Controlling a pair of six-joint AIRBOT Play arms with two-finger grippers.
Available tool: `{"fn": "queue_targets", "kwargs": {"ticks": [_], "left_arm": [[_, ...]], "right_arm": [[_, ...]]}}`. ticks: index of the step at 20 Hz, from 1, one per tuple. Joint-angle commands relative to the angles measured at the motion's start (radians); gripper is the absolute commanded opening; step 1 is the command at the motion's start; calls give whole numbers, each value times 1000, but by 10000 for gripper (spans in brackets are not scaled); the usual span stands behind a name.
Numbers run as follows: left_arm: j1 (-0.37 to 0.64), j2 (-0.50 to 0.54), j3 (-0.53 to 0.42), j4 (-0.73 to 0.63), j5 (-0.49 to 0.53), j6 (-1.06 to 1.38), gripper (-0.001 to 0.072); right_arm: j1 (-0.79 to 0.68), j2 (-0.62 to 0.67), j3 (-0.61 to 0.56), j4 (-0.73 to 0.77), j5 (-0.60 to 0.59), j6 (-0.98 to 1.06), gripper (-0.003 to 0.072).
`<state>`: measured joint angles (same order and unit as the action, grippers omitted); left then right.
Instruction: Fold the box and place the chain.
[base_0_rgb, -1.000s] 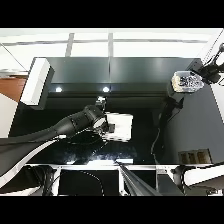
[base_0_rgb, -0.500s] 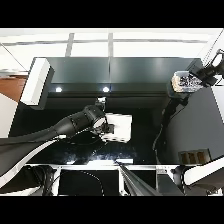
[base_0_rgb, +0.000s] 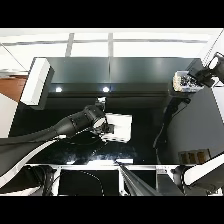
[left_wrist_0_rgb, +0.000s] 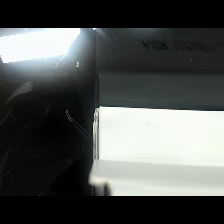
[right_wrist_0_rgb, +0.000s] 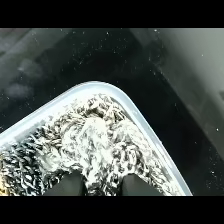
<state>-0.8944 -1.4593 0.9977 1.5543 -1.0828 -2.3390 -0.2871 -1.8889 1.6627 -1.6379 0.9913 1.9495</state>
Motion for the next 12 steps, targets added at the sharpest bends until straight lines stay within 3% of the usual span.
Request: {"fn": "queue_targets", "kwargs": {"ticks": [1,7,12], "left_arm": [[0,0,0,0,5,1,31],[0,0,0,0,5,1,31],[0,0,0,0,3,1,31]], "right_arm": [[0,12,49,7,66,-77,28],[0,120,129,34,147,-207,27],[1,308,132,97,188,-339,28]]}}
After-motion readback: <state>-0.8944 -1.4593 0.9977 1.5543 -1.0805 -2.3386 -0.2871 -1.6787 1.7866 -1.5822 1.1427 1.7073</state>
